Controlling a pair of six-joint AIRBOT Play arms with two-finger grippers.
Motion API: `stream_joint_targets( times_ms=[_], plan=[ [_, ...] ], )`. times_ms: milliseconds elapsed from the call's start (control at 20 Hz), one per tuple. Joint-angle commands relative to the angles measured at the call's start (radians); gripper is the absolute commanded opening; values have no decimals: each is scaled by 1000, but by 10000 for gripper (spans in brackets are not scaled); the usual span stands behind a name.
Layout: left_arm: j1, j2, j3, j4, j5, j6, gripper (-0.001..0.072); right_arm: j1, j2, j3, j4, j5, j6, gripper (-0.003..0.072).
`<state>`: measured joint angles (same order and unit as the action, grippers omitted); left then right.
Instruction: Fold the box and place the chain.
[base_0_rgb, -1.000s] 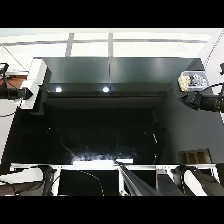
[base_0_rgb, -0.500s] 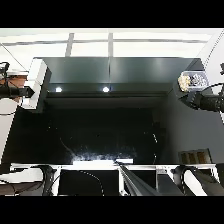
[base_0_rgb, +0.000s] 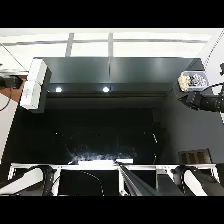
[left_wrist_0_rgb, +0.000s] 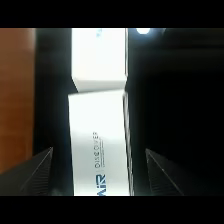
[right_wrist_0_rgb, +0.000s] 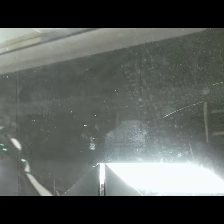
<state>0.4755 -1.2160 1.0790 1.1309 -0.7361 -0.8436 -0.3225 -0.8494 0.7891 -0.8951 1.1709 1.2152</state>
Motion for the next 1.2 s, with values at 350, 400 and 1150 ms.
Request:
stream_joint_targets(
  times_ms=[350,400,1150],
  plan=[
    [-441,422,-164,-84,-153,-347,22,7,63,-11,-14,-23,-255,38],
    [-536,484,-245,-13,-93,-396,22,7,105,-37,-41,-81,-254,38],
    [-713,719,-546,293,-23,-759,28,8,207,-217,-155,-255,-254,36]
  ],
)
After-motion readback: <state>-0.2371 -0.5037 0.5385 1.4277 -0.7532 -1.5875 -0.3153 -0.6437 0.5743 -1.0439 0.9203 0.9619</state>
